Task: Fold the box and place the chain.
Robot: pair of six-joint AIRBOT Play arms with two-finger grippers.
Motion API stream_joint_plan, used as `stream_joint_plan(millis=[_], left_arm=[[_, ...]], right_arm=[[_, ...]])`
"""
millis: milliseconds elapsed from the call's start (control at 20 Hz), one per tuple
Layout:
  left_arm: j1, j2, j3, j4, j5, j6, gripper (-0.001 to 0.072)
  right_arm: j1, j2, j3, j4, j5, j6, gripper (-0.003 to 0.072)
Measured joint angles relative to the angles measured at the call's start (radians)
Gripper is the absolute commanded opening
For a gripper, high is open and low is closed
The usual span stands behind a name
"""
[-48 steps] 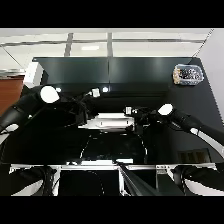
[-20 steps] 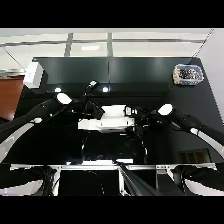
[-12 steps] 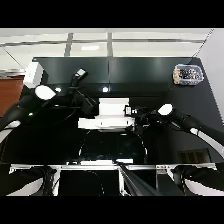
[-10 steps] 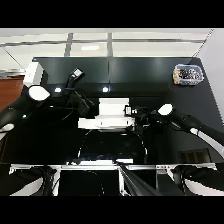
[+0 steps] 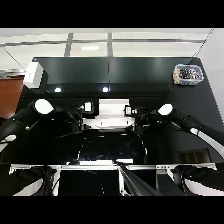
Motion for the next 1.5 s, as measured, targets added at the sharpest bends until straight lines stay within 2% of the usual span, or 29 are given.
stream_joint_plan(millis=[200, 450, 550, 600, 650, 1000, 1200, 1300, 1350, 1500], left_arm=[[-0.019, -0.059, 0.0, -0.002, 0.013, 0.041, 0.0709], [-0.003, -0.113, 0.009, -0.081, 0.023, 0.083, 0.0709], [0.0, -0.123, 0.01, -0.135, 0.019, 0.109, 0.0662], [0.001, -0.126, 0.01, -0.153, 0.005, 0.123, 0.0591], [0.002, -0.128, 0.01, -0.168, 0.001, 0.132, 0.0558], [0.003, -0.146, 0.013, -0.177, -0.001, 0.15, 0.055], [0.003, -0.166, 0.029, -0.171, 0.004, 0.134, 0.0338], [0.003, -0.176, 0.041, -0.171, 0.004, 0.132, 0.0316], [0.003, -0.181, 0.046, -0.172, 0.003, 0.129, 0.0222], [0.003, -0.192, 0.057, -0.175, -0.013, 0.127, 0.0219]], right_arm=[[0.0, 0.0, 0.0, 0.0, 0.001, 0.0, 0.0412], [0.0, 0.0, 0.0, 0.0, 0.001, 0.0, 0.0412], [0.0, 0.0, 0.0, 0.0, 0.001, 0.0, 0.0412], [0.0, 0.0, 0.0, 0.0, 0.001, 0.0, 0.0412], [0.0, 0.0, 0.0, 0.0, 0.001, 0.0, 0.0412], [0.0, 0.0, 0.0, 0.0, 0.001, 0.0, 0.0412], [0.0, 0.0, 0.0, 0.0, 0.001, 0.0, 0.0413], [0.0, 0.0, 0.0, 0.0, 0.001, 0.0, 0.0412], [0.0, 0.0, 0.0, 0.0, 0.001, 0.0, 0.0412], [0.0, 0.0, 0.0, 0.0, 0.002, -0.001, 0.0412]])
